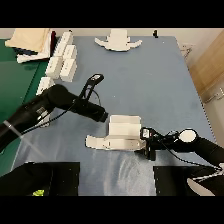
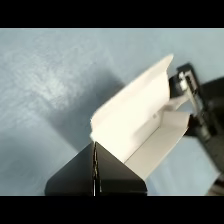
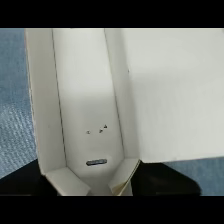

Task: Fold the box.

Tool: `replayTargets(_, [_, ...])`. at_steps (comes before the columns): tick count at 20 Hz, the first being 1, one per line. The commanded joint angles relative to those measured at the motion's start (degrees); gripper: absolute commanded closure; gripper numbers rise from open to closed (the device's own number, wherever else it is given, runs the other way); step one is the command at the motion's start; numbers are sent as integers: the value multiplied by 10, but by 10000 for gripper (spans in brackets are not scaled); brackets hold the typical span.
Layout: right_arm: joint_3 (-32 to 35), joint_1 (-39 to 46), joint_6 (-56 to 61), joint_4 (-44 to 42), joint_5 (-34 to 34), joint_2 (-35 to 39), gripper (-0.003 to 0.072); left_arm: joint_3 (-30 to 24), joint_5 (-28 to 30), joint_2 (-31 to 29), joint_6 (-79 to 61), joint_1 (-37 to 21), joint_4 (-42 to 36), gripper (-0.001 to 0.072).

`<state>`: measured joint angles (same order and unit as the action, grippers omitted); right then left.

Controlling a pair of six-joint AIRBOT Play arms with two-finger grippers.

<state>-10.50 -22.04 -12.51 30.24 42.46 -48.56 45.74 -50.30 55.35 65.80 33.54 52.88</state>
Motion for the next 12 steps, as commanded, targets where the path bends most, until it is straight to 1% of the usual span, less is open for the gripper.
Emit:
replayTargets(1, [0,0,0,0,1,0,91,-84,4,-117,-118,-4,63,696])
replayTargets(2, [0,0,0,0,1,0,92,-107,8,-139,-145,-4,63,694])
replayTargets(3, [0,0,0,0,1,0,92,-125,7,-154,-163,-4,63,623])
replayTargets(4, [0,0,0,0,1,0,91,-135,6,-158,-172,-3,61,223])
replayTargets(5, [0,0,0,0,1,0,92,-141,7,-158,-172,-3,59,11])
replayTargets(7, [0,0,0,0,1,0,92,-144,7,-153,-198,-3,58,11])
replayTargets(8, [0,0,0,0,1,0,92,-144,5,-150,-232,-3,57,11])
replayTargets(10, [0,0,0,0,1,0,91,-158,2,-147,-365,-29,0,11])
replayTargets(12, [0,0,0,0,1,0,91,-193,5,-136,-538,-53,-81,11])
